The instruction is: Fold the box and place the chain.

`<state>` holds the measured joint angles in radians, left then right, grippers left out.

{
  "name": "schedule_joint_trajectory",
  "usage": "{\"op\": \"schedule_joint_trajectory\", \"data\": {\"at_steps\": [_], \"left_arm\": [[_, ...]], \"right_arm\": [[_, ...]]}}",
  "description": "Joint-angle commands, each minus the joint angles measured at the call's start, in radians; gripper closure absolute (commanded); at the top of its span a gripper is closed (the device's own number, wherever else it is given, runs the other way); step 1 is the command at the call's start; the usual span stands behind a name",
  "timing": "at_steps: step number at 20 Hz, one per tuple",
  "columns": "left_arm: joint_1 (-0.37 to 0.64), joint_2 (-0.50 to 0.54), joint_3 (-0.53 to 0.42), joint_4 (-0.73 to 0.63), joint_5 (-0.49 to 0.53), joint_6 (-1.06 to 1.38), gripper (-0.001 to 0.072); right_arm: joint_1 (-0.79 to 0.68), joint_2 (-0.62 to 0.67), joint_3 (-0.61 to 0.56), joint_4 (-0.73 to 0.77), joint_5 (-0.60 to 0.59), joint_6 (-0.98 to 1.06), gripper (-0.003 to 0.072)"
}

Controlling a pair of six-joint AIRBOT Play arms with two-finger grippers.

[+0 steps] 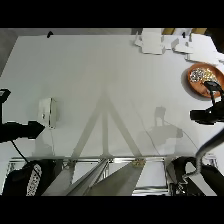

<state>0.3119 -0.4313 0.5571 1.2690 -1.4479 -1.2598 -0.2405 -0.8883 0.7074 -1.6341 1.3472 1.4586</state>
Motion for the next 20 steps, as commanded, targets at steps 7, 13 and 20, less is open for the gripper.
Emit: {"op": "schedule_joint_trajectory", "data": {"at_steps": [7,13,20], "left_arm": [[-0.002,0.042,0.000,0.000,-0.013,-0.024,0.0017],[-0.002,0.042,0.000,0.000,0.024,-0.024,0.0017],[-0.002,0.042,0.000,0.000,0.027,-0.023,0.0017]], "right_arm": [[0.000,0.001,0.001,0.000,0.000,0.000,0.0667],[0.000,0.001,0.001,0.000,0.000,0.000,0.0667],[0.000,0.001,0.001,0.000,0.000,0.000,0.0667]]}}
